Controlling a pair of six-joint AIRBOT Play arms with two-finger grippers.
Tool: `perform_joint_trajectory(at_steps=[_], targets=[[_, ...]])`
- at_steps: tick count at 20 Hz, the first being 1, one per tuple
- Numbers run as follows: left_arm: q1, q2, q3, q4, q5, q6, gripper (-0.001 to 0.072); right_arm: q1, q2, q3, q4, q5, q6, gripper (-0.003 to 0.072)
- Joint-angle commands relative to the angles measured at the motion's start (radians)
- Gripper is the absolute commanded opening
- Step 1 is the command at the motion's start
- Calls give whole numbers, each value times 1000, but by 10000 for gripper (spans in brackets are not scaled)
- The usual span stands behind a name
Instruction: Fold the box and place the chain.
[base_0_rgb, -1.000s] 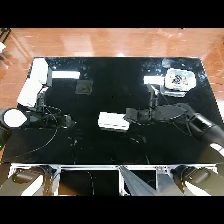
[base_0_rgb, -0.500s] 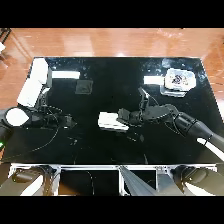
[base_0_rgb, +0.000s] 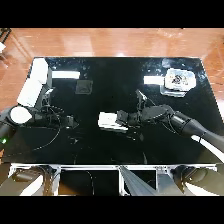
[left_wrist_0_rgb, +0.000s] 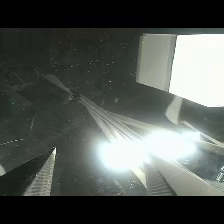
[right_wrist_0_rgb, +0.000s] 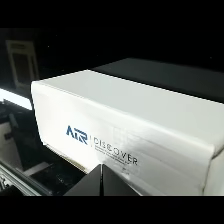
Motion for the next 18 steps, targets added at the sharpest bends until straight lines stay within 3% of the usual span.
perform_joint_trajectory(at_steps=[1,6,10,13,15,18], targets=[[0,-2,0,-15,0,7,631,1,-13,0,-9,1,-9,26],[0,-2,5,-49,-6,85,631,-23,27,12,-2,-70,-50,26],[0,-42,103,-106,-60,243,631,-144,203,22,-16,-164,-105,25],[-10,-164,257,-168,-136,463,631,-316,342,21,-180,-348,-118,26],[-55,-264,349,-191,-142,764,631,-423,393,21,-312,-455,-104,26],[-158,-383,438,-189,-135,1071,633,-528,407,20,-406,-523,-97,25]])
